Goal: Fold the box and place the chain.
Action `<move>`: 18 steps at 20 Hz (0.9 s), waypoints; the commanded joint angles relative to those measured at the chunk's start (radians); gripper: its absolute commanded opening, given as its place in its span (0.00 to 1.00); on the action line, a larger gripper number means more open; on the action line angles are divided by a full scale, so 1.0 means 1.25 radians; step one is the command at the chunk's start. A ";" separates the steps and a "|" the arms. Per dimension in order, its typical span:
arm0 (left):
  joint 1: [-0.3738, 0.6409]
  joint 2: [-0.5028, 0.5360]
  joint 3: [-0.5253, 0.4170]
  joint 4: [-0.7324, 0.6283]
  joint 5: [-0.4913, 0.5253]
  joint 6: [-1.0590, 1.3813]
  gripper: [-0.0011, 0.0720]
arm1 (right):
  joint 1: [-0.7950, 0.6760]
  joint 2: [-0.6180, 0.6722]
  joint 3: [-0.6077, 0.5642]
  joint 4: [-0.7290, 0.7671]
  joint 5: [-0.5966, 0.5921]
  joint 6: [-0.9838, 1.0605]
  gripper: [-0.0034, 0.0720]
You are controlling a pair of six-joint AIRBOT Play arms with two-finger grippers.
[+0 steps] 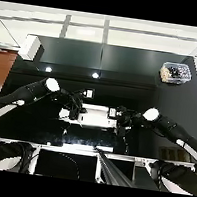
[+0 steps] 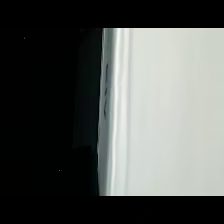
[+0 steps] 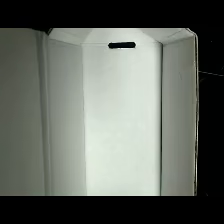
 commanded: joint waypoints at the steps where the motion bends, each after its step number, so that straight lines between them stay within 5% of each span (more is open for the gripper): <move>1: 0.000 0.000 0.000 0.000 0.000 0.000 0.06 | 0.001 0.000 0.001 0.015 0.004 -0.005 0.97; 12: 0.000 0.000 0.000 0.000 0.001 0.000 0.06 | 0.001 0.000 0.001 0.019 -0.004 -0.004 0.97; 14: 0.000 0.000 0.000 0.000 0.001 0.000 0.06 | 0.005 0.000 0.001 0.017 -0.006 -0.003 0.75; 18: 0.000 0.000 0.000 0.000 0.000 0.000 0.06 | 0.022 -0.002 0.001 -0.010 -0.014 0.005 0.74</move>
